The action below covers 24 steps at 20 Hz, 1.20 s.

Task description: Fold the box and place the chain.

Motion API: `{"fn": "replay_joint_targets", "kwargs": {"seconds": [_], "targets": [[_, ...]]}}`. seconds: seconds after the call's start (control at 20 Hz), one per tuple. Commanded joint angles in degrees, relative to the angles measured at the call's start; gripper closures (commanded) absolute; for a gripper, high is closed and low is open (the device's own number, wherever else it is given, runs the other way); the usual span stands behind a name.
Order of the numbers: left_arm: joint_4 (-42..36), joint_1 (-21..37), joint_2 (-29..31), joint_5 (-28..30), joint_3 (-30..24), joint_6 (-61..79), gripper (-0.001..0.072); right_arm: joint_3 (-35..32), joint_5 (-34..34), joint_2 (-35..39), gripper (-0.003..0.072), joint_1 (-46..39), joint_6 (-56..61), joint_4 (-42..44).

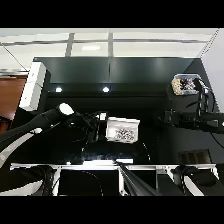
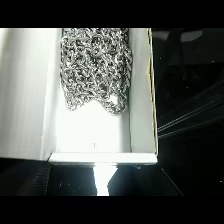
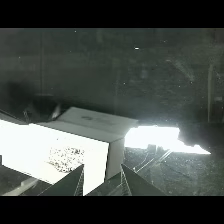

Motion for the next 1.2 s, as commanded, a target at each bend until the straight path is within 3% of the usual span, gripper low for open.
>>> {"fn": "replay_joint_targets", "kwargs": {"seconds": [0.0,0.05,0.1,0.25,0.4,0.45,0.5,0.6,0.8,0.95,1.15], "targets": [[-0.1,-0.6,0.0,0.7,0.1,0.0,0.0082,0.0,0.0,0.0,0.0400,0.0,0.0,0.0],[-0.1,-0.6,0.0,0.5,0.1,-0.2,0.0221,0.0,-0.1,-0.1,0.0400,0.0,-0.2,0.0],[-0.1,-0.6,0.0,0.4,0.1,-0.3,0.0247,0.0,-0.1,-0.3,0.0400,0.1,-0.6,0.0],[-0.3,-0.7,0.0,2.5,0.1,-6.0,0.0246,0.1,-3.4,-3.1,0.0398,1.4,-0.7,-1.0],[-0.3,-0.7,0.0,2.5,0.1,-6.2,0.0246,2.6,-10.1,-10.6,0.0396,3.0,-1.0,0.5],[-0.3,-0.7,0.0,2.5,0.1,-6.2,0.0246,4.5,-11.3,-14.2,0.0210,4.3,-1.9,0.5],[-0.2,-0.7,0.0,2.5,0.1,-6.2,0.0246,6.2,-11.9,-17.6,-0.0032,5.9,-4.5,0.9],[-0.2,-0.7,0.0,2.5,0.1,-6.2,0.0246,8.5,-12.6,-23.5,-0.0033,10.5,-17.6,0.8],[-0.2,-0.7,0.0,2.5,0.0,-6.2,0.0246,9.1,-16.2,-24.9,-0.0030,16.3,-47.9,-0.3],[-0.2,-0.7,0.0,2.5,0.0,-6.2,0.0246,10.8,-6.7,-24.5,-0.0030,17.0,-57.6,-0.3],[-0.2,-0.7,0.0,2.4,0.0,-6.2,0.0246,11.4,6.2,-24.5,-0.0030,17.2,-59.0,0.3]]}}
